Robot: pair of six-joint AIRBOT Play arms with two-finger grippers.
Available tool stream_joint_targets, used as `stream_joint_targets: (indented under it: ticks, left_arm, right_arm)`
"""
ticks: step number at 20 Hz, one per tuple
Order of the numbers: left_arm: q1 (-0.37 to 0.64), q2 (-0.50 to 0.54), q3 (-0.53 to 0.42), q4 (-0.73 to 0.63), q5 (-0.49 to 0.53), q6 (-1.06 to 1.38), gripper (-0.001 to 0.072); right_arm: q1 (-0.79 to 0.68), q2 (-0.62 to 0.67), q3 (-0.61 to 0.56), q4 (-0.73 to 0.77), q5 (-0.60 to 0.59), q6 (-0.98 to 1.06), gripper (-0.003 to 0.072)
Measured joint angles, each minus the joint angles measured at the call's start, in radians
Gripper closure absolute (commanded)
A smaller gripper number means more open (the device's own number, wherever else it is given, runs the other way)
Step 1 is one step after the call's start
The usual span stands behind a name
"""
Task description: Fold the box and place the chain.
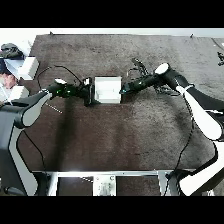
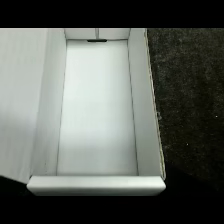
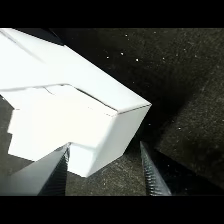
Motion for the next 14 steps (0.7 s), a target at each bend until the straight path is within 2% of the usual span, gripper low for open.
stream_joint_targets:
  ticks: [10,14]
  left_arm:
    - [0.000,0.000,0.000,0.000,0.000,-0.004,0.0536]
    - [0.000,0.000,0.000,0.000,0.000,-0.003,0.0536]
  right_arm:
    - [0.119,-0.031,0.063,-0.303,-0.031,0.234,0.0188]
    - [0.157,-0.078,0.151,-0.423,0.018,0.357,0.0188]
